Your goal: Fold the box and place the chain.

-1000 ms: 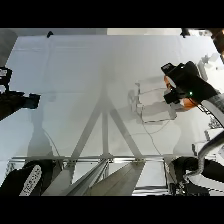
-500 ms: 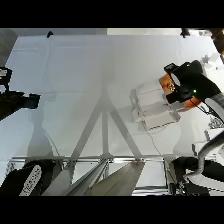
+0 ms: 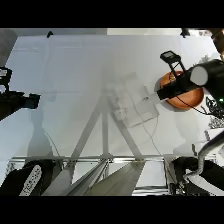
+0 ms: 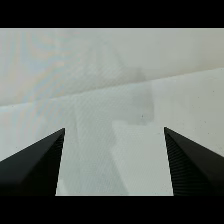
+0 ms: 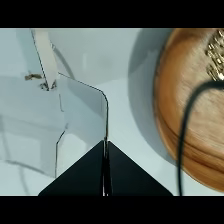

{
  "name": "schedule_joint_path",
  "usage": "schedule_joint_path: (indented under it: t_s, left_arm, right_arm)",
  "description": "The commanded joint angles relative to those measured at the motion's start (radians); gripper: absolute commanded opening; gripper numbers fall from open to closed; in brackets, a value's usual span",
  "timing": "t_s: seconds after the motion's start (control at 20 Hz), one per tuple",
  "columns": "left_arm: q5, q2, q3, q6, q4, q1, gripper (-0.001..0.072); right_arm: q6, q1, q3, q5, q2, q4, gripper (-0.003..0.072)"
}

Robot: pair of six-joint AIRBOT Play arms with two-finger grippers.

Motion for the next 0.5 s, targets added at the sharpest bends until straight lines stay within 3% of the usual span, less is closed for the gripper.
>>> schedule_joint_path:
  t_s: [0.0, 0.2, 0.3, 0.45]
  left_arm:
    - [0.0, 0.001, 0.0, 0.0, 0.0, -0.001, 0.0696]
    - [0.0, 0.001, 0.0, 0.0, 0.0, -0.001, 0.0696]
    - [0.0, 0.001, 0.0, 0.0, 0.0, -0.001, 0.0696]
    - [0.0, 0.001, 0.0, 0.0, 0.0, -0.001, 0.0696]
  right_arm:
    - [-0.153, -0.043, -0.073, -0.124, 0.068, 0.309, 0.0011]
    - [-0.211, -0.047, -0.282, -0.338, 0.144, 0.494, 0.0011]
    - [-0.312, -0.043, -0.395, -0.432, 0.177, 0.676, 0.0011]
    - [-0.424, 0.053, -0.525, -0.573, 0.198, 0.821, 0.0012]
